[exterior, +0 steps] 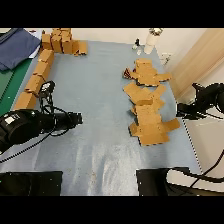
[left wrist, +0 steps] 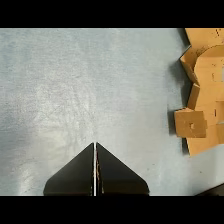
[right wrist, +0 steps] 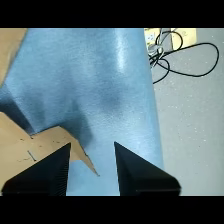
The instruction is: Fold the box.
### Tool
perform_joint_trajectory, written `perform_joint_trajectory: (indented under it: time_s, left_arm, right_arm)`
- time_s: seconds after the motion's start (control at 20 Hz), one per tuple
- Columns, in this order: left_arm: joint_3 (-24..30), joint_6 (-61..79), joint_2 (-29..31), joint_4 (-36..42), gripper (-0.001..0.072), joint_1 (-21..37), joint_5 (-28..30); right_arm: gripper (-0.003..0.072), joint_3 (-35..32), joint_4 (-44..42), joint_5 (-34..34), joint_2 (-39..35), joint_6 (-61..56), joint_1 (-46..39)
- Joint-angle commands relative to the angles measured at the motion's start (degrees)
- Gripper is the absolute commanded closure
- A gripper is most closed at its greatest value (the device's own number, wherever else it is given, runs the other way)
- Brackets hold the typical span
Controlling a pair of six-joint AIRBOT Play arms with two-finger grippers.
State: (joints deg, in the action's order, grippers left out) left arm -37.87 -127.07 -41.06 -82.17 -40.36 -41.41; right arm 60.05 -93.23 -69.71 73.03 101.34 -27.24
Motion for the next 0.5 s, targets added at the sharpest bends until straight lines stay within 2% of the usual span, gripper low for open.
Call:
perform_joint_trajectory:
  time_s: [0.0, 0.1, 0.3, 0.35, 0.45]
  left_arm:
    - [0.0, 0.0, 0.0, 0.3, 0.0667, 0.0, 1.2]
    - [0.0, 0.0, 0.0, 1.7, 0.0666, 0.0, 1.4]
    - [0.0, 0.2, 0.0, 2.6, 0.0665, 0.0, 1.4]
    - [0.0, 0.2, 0.0, 2.8, 0.0643, 0.0, 1.3]
    - [0.0, 0.2, 0.0, 3.5, 0.0363, 0.0, 1.0]
  right_arm:
    - [0.0272, 0.4, -1.9, -1.3, 2.2, 3.7, -1.0]
    - [0.0272, 0.3, -6.1, -2.4, 3.0, 3.8, -0.9]
    - [0.0287, -3.7, -7.3, -2.7, 3.1, 6.6, -0.9]
    - [0.0287, -5.2, -7.8, -2.0, 3.1, 6.8, -0.9]
    - [0.0287, -7.4, -8.7, -1.1, 3.1, 7.3, -0.9]
